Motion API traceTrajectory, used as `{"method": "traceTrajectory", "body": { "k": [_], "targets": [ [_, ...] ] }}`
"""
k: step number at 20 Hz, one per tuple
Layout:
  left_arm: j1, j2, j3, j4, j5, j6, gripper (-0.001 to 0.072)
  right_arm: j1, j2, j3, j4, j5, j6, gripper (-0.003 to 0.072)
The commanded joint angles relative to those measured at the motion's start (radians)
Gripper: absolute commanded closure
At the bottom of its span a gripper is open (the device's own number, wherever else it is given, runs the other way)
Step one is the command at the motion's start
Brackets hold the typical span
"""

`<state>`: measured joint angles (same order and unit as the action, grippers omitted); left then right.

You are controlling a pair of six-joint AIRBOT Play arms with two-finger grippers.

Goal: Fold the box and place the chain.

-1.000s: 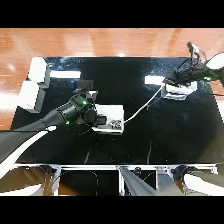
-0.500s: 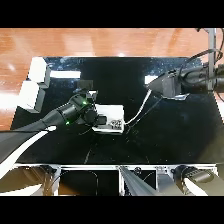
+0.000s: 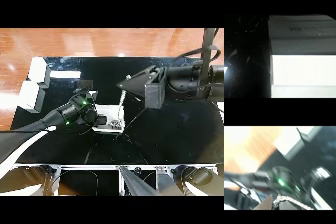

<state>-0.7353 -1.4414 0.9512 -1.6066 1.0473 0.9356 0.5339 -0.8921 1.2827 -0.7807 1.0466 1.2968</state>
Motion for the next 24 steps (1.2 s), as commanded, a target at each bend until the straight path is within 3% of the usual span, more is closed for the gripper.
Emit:
{"method": "traceTrajectory", "body": {
  "k": [1, 9, 15, 20, 24],
  "targets": [
    [0.0, 0.0, 0.0, -0.003, -0.005, 0.0, 0.0688, 0.073, -0.011, 0.003, 0.042, -0.169, 0.0, 0.0661],
    [0.0, 0.0, 0.0, -0.002, -0.007, 0.0, 0.0688, 0.093, -0.188, 0.003, 0.019, -0.154, 0.0, 0.0661],
    [0.0, 0.0, 0.0, -0.003, -0.011, 0.0, 0.0688, 0.094, -0.211, -0.056, -0.209, 0.027, 0.101, 0.0655],
    [0.0, 0.0, 0.0, -0.002, -0.013, 0.0, 0.0687, 0.109, -0.235, -0.2, -0.217, -0.049, 0.106, 0.0655],
    [0.0, 0.0, 0.0, -0.002, -0.012, 0.0, 0.0688, 0.135, -0.328, -0.206, -0.219, -0.065, 0.105, 0.0655]
  ]
}}
